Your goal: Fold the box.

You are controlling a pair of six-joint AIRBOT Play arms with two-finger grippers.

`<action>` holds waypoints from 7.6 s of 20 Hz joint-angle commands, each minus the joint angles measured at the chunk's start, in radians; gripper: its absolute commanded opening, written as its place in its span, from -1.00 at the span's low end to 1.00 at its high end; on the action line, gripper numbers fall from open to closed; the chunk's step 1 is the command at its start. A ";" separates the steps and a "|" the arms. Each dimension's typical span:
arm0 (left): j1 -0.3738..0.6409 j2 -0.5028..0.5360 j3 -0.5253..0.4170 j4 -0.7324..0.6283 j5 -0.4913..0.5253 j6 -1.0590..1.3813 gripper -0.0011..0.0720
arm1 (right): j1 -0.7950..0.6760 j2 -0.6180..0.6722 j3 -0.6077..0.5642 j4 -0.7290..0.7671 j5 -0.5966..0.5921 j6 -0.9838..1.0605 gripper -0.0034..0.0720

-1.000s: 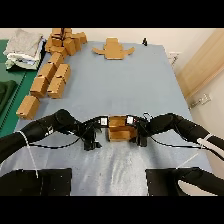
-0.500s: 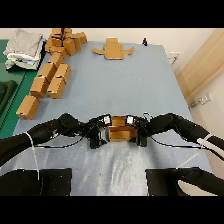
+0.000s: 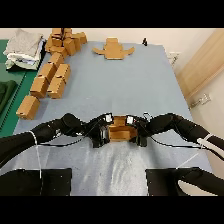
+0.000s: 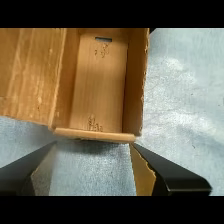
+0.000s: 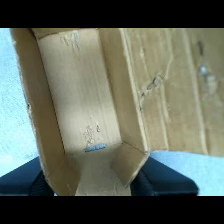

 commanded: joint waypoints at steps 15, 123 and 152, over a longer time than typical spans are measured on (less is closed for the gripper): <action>-0.005 -0.008 0.016 0.011 -0.014 -0.045 0.94 | 0.000 0.000 0.000 0.000 0.000 0.000 0.68; -0.067 -0.132 0.153 0.260 -0.020 -0.172 0.34 | 0.001 0.000 0.000 0.016 -0.027 0.000 0.68; -0.067 -0.132 0.153 0.260 -0.022 -0.172 0.34 | 0.000 0.425 -0.037 0.076 -0.340 1.360 0.67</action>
